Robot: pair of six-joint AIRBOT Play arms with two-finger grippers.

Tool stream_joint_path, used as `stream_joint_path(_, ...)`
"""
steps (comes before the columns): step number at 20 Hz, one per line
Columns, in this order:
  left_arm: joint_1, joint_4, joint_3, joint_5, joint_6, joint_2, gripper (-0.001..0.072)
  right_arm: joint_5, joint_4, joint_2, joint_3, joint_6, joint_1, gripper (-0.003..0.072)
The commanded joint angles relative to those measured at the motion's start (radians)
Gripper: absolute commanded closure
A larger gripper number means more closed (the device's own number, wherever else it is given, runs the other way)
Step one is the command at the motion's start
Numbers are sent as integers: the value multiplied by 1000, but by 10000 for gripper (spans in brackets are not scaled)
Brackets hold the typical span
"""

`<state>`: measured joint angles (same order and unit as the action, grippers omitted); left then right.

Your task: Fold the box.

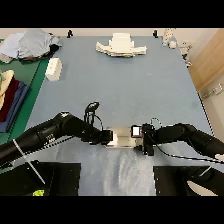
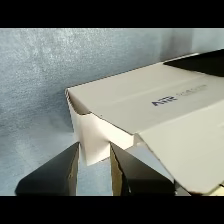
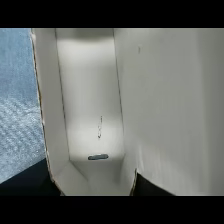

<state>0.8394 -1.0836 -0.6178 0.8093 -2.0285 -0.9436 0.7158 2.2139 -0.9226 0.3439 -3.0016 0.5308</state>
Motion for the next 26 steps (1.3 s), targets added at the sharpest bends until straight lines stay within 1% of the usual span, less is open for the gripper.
stream_joint_path(1,66,-160,-83,53,-200,-65,408,0,0,1,0,0,0,176)
stream_joint_path(4,93,-221,-156,138,-262,-134,408,0,0,1,0,0,0,176)
stream_joint_path(8,152,-352,-245,248,-380,-230,408,0,0,1,0,0,0,176)
stream_joint_path(13,190,-380,-293,268,-447,-317,408,0,0,1,0,0,0,175)
stream_joint_path(20,214,-410,-368,286,-458,-432,409,0,0,1,0,0,0,176)
stream_joint_path(22,215,-421,-396,301,-456,-460,409,0,0,1,0,0,0,176)
stream_joint_path(25,214,-430,-404,333,-456,-473,412,0,0,1,0,0,0,176)
stream_joint_path(26,215,-433,-404,344,-456,-473,538,0,0,1,0,0,0,176)
